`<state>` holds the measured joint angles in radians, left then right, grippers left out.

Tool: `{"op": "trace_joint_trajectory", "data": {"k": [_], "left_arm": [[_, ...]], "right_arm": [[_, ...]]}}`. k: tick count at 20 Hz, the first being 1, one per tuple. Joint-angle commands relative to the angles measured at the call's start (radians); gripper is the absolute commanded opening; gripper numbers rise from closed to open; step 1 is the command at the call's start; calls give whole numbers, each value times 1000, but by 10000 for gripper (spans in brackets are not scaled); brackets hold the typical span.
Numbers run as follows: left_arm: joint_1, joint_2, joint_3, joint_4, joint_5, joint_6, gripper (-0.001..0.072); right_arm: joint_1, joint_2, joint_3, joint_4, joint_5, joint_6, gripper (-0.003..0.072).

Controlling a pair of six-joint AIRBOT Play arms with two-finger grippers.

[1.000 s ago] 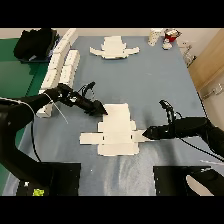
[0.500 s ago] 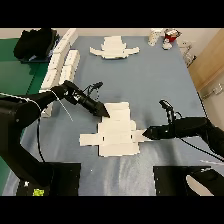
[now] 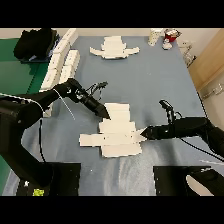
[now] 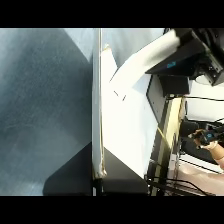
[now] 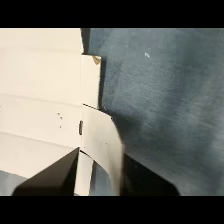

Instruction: Fold the box.

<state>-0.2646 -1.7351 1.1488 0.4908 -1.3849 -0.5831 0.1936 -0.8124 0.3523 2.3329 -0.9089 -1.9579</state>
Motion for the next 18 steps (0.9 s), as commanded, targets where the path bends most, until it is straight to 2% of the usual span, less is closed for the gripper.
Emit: {"op": "trace_joint_trajectory", "data": {"k": [1, 5, 7, 9, 12, 18], "left_arm": [[-10, 0, 6, -9, -6, 60, 13], [-13, 64, 10, -52, 31, 226, 8], [-30, 123, 8, -42, 61, 293, 7], [-69, 196, -26, -41, 135, 367, 6], [-136, 334, -143, -42, 330, 452, 6], [-299, 634, -445, -60, 601, 684, 6]], "right_arm": [[0, 1, 1, -45, 36, 0, 429], [-1, 1, 65, -267, 95, 31, 429], [-1, 1, 122, -402, 118, 112, 429], [-1, 1, 182, -517, 142, 227, 429], [-1, 1, 241, -598, 181, 388, 430], [-1, 1, 247, -536, 212, 446, 429]]}}
